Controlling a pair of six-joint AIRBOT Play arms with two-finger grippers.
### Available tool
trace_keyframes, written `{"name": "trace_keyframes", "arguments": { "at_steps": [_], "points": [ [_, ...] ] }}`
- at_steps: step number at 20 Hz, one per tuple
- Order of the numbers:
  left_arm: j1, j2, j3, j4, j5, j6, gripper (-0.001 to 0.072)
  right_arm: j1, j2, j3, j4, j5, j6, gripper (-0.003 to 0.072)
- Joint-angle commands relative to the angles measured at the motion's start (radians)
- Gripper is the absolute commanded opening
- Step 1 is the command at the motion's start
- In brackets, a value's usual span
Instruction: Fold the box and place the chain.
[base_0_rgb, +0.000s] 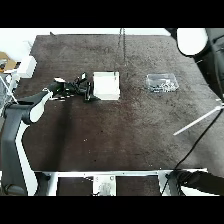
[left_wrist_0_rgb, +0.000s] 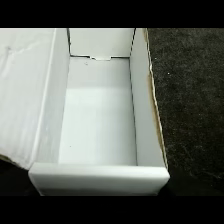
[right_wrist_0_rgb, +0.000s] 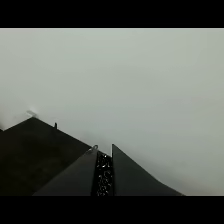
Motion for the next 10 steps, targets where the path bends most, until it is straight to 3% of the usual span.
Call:
{"name": "trace_keyframes", "arguments": {
  "at_steps": [1,3,6,10],
  "points": [
    [0.0,0.0,0.0,0.0,0.0,0.0,0.0395,0.003,-0.044,0.0,0.002,0.028,0.021,0.0],
    [0.0,0.0,0.0,0.0,0.0,0.0,0.0395,0.003,-0.067,0.0,0.002,0.041,0.042,0.0],
    [0.0,0.0,0.0,0.0,0.0,0.0,0.0395,0.003,-0.089,-0.012,0.002,0.162,0.068,0.0],
    [0.0,0.0,0.0,0.0,0.0,0.0,0.0395,0.003,-0.093,-0.176,0.002,0.155,0.125,0.0001]
  ]
}}
